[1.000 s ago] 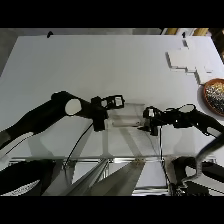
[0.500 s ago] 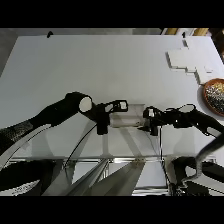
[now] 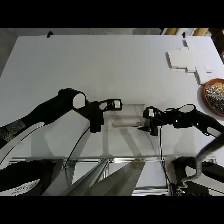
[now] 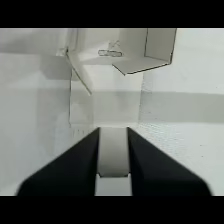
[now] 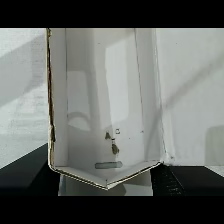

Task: Fold the box and place the chain.

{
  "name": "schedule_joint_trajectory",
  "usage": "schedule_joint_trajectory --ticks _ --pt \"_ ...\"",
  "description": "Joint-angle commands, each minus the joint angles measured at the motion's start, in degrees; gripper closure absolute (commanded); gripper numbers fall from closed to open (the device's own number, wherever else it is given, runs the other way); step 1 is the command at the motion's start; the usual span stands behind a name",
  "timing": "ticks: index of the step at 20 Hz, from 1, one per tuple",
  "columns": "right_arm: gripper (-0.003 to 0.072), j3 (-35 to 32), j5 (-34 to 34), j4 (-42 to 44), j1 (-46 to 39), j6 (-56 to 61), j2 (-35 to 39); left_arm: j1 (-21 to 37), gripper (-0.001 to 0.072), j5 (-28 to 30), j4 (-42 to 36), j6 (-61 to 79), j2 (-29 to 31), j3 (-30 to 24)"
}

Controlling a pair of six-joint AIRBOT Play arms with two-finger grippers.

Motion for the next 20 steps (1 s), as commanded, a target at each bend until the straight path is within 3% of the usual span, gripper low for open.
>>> schedule_joint_trajectory --ticks 1,3,10,11,16,20 --pt "0.0301 -0.04 0.02 0.02 0.00 0.02 -0.02 0.04 0.0389 5.03 -2.12 16.76 -0.33 -2.19" --pt "0.0301 -0.04 0.02 0.02 0.00 0.02 -0.02 -0.55 0.0305 7.21 -3.76 21.64 -0.33 -2.99" --pt "0.0301 -0.04 0.02 0.02 0.00 0.02 -0.02 -2.82 0.0299 11.06 -10.73 22.64 -3.30 -3.52" --pt "0.0301 -0.04 0.02 0.00 0.00 0.02 -0.02 -3.21 0.0311 11.06 -11.96 22.67 -3.58 -3.52" --pt "0.0301 -0.04 0.02 0.02 0.00 0.02 -0.02 -3.85 0.0519 12.61 -13.81 22.67 -3.78 -3.52" --pt "0.0301 -0.04 0.02 0.02 0.00 0.02 -0.02 -3.85 0.0519 16.15 -13.81 22.64 -3.78 -3.52"
